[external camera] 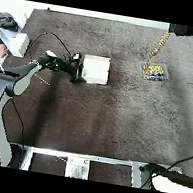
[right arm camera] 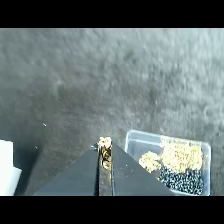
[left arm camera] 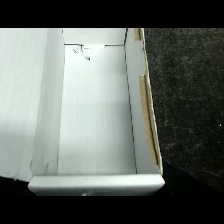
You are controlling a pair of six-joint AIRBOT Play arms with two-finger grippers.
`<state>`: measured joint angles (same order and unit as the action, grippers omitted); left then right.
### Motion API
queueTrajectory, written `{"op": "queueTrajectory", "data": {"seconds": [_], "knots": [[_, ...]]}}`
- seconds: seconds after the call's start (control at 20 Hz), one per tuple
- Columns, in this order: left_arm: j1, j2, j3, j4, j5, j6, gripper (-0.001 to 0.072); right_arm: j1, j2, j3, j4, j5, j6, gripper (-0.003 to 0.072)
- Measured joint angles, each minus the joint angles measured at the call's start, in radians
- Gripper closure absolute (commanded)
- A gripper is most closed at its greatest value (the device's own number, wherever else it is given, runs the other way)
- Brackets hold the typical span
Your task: Fold the box and place the chain.
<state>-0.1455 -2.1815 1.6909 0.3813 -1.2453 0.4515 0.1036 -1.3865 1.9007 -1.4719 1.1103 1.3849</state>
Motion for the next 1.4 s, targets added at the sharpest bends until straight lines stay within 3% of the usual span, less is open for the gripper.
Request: {"op": "queueTrajectory", "data": {"seconds": [0.45,0.65,0.95,1.4], "knots": [[0.0,0.0,0.0,0.0,0.0,0.0,0.0241,0.052,0.033,-0.074,-0.016,0.109,-0.008,0.0672],[0.0,0.0,0.0,0.0,0.0,-0.003,0.0241,0.099,0.034,-0.159,0.09,0.15,-0.052,0.0672],[0.0,0.0,0.0,0.0,0.0,-0.003,0.0241,0.156,0.05,-0.195,0.186,0.174,-0.101,0.0672],[0.0,0.0,0.0,0.0,0.0,-0.002,0.0241,0.168,0.008,-0.224,0.032,0.23,-0.108,0.0672]]}}
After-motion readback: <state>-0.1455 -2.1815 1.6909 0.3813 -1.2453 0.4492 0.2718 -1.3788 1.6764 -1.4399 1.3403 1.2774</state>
